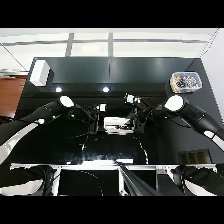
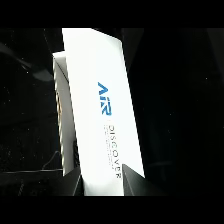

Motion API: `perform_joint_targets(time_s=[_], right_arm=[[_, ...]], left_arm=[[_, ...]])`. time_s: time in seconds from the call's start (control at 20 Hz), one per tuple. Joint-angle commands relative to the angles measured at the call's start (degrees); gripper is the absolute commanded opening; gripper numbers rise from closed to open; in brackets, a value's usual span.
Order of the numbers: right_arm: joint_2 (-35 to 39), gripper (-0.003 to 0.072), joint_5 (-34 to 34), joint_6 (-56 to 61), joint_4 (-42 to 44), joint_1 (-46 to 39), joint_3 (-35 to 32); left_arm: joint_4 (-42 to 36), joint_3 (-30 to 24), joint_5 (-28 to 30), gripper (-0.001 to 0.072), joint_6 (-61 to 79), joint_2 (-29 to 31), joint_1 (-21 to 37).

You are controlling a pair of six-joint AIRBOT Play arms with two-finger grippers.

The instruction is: Fold the box and place the chain.

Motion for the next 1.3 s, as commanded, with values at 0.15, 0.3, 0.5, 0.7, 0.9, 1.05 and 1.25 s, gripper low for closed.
perform_joint_targets(time_s=[0.15, 0.3, 0.5, 0.7, 0.9, 1.05, 1.25], right_arm=[[-0.04, 0.0289, 0.66, 1.05, -1.66, 0.20, -0.04], [-0.04, 0.0289, 1.16, 2.14, -2.86, 0.20, -0.04], [-0.04, 0.0289, 2.14, 2.21, -3.28, 0.20, -0.04], [-0.04, 0.0289, 2.21, 3.26, -4.04, 0.20, -0.04], [-0.04, 0.0340, 2.21, 3.93, -4.26, 0.20, -0.04], [-0.04, 0.0391, 2.01, 4.11, -4.37, 0.20, -0.04], [-0.04, 0.0390, 2.01, 4.09, -4.37, 0.20, -0.04]], left_arm=[[0.00, 0.04, 0.02, 0.0470, -0.02, -0.04, -0.04], [0.00, 0.04, 0.02, 0.0469, 0.00, -0.04, -0.04], [0.00, 0.04, 0.02, 0.0469, -0.02, -0.04, -0.04], [0.00, 0.04, 0.02, 0.0469, 0.00, -0.04, -0.04], [0.00, 0.04, 0.02, 0.0469, -0.02, -0.04, -0.04], [0.00, 0.04, 0.02, 0.0469, -0.02, -0.04, -0.04], [0.00, 0.04, 0.02, 0.0469, -0.02, -0.04, -0.04]])
